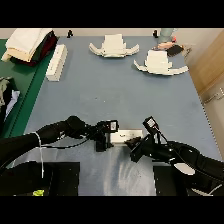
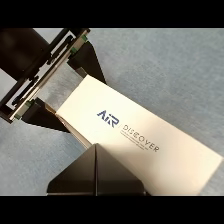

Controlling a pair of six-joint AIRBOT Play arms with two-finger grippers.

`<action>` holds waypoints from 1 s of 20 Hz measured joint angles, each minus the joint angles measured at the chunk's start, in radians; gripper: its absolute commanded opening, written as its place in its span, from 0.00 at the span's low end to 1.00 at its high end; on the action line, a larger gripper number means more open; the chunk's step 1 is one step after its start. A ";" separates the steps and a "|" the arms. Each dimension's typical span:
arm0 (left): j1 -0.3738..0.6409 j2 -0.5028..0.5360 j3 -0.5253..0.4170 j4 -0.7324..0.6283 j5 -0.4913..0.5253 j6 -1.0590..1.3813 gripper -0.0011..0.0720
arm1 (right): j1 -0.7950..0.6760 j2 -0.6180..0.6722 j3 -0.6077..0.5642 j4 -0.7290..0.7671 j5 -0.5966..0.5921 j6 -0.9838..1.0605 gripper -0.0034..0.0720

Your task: Fold the box.

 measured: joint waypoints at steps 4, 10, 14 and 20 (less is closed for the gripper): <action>0.000 0.000 0.000 -0.001 0.000 -0.002 0.64 | 0.000 0.007 0.006 -0.004 0.008 0.000 0.05; 0.000 0.000 0.000 0.000 0.000 0.000 0.64 | -0.001 0.029 0.030 -0.021 -0.004 0.000 0.05; 0.000 0.000 0.000 0.000 0.000 0.001 0.64 | -0.008 0.026 0.040 -0.047 -0.001 0.000 0.05; 0.000 0.000 0.000 0.002 0.002 0.002 0.64 | -0.016 -0.079 0.044 -0.091 -0.006 -0.002 0.05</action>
